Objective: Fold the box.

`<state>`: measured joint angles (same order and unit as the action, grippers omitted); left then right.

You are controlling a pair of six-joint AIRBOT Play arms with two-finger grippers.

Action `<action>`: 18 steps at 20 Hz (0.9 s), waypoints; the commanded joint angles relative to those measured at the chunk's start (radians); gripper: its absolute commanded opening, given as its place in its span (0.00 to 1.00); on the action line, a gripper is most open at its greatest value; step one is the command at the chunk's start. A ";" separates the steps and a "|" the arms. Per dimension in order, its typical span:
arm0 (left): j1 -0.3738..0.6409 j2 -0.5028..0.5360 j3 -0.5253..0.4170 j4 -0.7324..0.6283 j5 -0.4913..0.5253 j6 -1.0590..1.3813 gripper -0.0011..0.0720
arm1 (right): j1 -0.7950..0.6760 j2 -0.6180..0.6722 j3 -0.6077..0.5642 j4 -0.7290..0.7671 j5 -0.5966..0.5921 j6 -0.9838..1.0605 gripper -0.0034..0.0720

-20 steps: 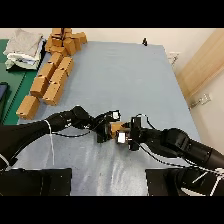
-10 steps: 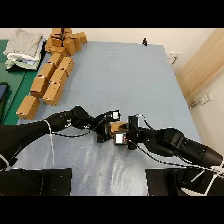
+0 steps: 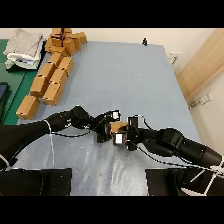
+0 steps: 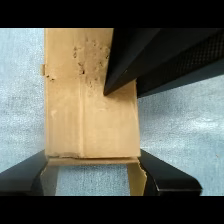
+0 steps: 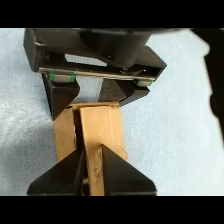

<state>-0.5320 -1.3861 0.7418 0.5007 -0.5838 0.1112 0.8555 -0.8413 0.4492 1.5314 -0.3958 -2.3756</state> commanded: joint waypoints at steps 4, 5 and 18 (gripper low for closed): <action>0.000 0.000 0.001 0.000 -0.001 0.000 0.59 | 0.001 0.001 0.001 0.022 -0.013 0.000 0.24; 0.000 0.000 0.001 0.000 -0.001 0.000 0.59 | 0.002 0.001 0.001 0.025 -0.017 0.000 0.25; 0.000 0.000 0.001 0.000 -0.001 0.000 0.59 | -0.002 0.060 0.027 -0.010 -0.073 0.003 0.22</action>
